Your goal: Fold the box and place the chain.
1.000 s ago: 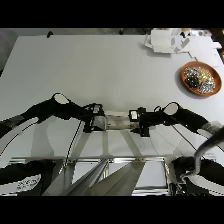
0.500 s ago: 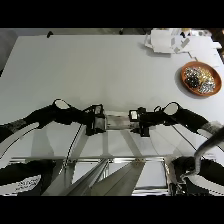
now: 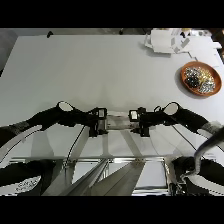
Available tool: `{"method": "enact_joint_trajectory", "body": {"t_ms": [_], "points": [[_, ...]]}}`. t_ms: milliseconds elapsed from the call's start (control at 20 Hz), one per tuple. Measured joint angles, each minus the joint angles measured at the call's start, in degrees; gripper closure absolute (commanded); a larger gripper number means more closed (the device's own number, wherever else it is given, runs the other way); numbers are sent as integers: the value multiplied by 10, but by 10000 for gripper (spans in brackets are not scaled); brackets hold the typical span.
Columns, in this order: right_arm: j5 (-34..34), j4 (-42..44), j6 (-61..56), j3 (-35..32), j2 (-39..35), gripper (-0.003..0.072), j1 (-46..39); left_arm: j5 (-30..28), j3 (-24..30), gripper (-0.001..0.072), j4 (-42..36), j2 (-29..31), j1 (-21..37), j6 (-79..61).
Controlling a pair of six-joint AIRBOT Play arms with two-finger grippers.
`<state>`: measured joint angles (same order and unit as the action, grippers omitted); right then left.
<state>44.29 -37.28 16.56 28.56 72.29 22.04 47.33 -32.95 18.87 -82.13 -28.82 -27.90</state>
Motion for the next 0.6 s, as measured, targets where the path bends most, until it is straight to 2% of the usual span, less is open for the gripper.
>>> {"method": "enact_joint_trajectory", "body": {"t_ms": [100,150,200,600], "points": [[0,0,0,0,0,390,0,-3,0,402,-4,-1,-1,-2],[0,0,0,0,0,390,0,-3,0,522,-4,-1,-1,-4],[0,0,0,0,0,390,0,-3,0,577,-5,-1,-2,-4],[0,0,0,0,0,390,0,-4,0,571,-5,-2,-2,-4]]}}
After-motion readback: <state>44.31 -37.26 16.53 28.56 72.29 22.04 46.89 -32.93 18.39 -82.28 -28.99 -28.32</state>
